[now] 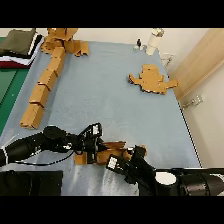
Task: Fold the box.
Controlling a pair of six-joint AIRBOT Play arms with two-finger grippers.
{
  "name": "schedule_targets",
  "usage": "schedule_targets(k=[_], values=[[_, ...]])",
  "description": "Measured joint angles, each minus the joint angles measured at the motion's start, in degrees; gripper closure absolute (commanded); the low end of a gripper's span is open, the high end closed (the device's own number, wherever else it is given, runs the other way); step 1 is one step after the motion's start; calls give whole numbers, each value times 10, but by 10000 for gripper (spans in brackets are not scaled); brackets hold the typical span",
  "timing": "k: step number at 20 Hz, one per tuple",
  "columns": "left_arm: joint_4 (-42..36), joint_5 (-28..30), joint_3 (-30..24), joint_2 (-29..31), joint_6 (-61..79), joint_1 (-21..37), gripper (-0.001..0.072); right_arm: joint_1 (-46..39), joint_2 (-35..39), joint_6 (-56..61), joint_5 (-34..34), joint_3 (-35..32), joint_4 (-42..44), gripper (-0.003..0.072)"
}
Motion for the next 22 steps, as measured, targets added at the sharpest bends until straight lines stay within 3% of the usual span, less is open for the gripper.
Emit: schedule_targets(k=[1,10,14,18,22], values=[[0,0,0,0,0,0,698,0,1,4,0,0,-1,-34],[0,0,0,0,0,0,697,-14,43,-55,8,-3,-16,-34],[0,0,0,0,0,0,698,-76,102,-122,53,-38,19,-34],[0,0,0,0,0,0,698,-210,153,-304,145,-72,126,-34],[0,0,0,0,0,0,698,-375,135,-609,195,-80,341,-34]])
